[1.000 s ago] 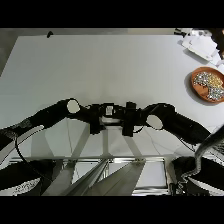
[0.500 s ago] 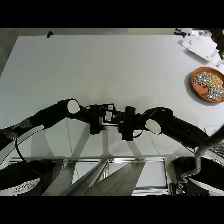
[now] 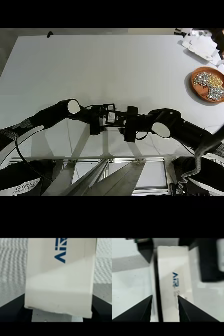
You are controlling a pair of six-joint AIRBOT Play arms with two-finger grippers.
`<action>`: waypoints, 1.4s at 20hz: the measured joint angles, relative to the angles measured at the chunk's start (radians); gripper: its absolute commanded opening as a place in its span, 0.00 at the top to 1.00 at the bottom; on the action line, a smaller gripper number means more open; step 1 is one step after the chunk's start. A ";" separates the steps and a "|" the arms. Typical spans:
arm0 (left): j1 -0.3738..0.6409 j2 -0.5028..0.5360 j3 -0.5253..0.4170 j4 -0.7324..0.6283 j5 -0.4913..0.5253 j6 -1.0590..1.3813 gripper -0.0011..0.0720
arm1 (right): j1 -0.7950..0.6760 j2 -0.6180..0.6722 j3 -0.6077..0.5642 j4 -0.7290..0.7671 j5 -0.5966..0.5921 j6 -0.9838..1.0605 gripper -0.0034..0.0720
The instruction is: Fold the box and place the chain.
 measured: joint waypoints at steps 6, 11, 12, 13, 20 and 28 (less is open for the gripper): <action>0.000 0.000 0.000 0.004 0.003 0.003 0.42 | -0.061 0.071 0.000 0.083 -0.009 0.014 0.94; 0.000 0.000 0.000 0.004 0.004 0.003 0.42 | -0.084 0.082 -0.045 0.315 -0.026 0.013 0.94; 0.000 0.000 0.000 0.005 0.005 0.003 0.42 | -0.085 0.078 -0.064 0.366 -0.049 0.011 0.94; 0.000 0.000 0.000 0.005 0.005 0.003 0.42 | -0.086 0.071 -0.084 0.426 -0.080 0.007 0.94; 0.000 0.000 0.000 0.005 0.006 0.003 0.42 | -0.088 -0.003 -0.167 0.864 -0.269 -0.176 0.95; 0.000 0.000 0.000 0.007 0.006 0.005 0.42 | -0.066 -0.119 -0.180 1.035 -0.280 -0.298 0.95</action>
